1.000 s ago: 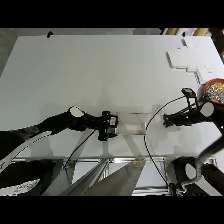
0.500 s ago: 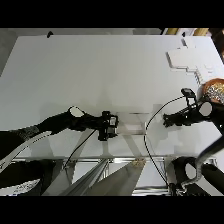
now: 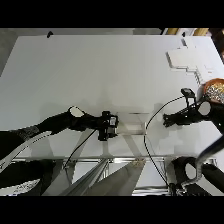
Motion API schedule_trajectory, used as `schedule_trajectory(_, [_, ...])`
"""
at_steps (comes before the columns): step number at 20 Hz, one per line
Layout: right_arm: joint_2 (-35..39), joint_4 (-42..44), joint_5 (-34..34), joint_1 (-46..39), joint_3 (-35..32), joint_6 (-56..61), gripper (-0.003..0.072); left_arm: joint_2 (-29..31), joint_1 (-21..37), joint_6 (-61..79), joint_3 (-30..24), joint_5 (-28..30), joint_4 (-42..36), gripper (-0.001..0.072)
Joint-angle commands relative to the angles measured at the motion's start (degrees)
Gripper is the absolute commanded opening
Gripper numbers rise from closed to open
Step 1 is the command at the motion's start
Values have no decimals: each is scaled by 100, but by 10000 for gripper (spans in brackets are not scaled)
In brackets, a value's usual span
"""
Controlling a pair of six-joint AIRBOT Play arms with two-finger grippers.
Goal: Fold the box and place the chain.
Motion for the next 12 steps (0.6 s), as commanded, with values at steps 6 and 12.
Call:
schedule_trajectory(6, [885, -2, 216, 0, -4, -168, 18, 2, 2, 2, -2, 0, 0, 372])
schedule_trajectory(12, [3097, 822, 890, 42, -4, -1115, 16, 2, 2, 2, -2, 0, 0, 372])
